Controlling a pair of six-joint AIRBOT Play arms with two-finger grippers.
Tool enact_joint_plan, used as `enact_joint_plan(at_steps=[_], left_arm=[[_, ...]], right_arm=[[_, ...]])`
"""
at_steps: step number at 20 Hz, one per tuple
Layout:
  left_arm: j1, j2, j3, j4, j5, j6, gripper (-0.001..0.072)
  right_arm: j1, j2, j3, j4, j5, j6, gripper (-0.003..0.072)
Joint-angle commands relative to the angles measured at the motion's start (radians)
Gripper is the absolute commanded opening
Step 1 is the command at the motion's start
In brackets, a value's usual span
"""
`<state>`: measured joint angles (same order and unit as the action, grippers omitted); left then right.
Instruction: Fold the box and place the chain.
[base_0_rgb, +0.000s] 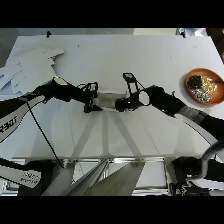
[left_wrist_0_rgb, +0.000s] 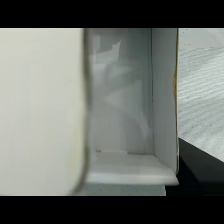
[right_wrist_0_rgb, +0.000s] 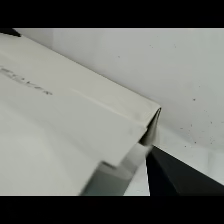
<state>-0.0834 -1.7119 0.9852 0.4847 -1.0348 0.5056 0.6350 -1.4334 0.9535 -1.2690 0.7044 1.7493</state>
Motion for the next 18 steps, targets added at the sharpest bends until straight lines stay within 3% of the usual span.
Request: enact_joint_plan(at_steps=[1, 6, 18], left_arm=[[0.001, 0.0, 0.001, 0.002, -0.002, 0.003, 0.0336], [0.001, 0.0, 0.001, 0.003, -0.002, 0.003, 0.0336], [0.001, 0.0, 0.001, 0.003, -0.002, 0.003, 0.0336]], right_arm=[[-0.001, 0.029, 0.003, -0.052, 0.043, -0.003, 0.0529], [-0.001, 0.045, 0.003, -0.15, 0.18, -0.004, 0.053], [-0.011, 0.11, 0.005, -0.088, 0.13, -0.052, 0.0553]])
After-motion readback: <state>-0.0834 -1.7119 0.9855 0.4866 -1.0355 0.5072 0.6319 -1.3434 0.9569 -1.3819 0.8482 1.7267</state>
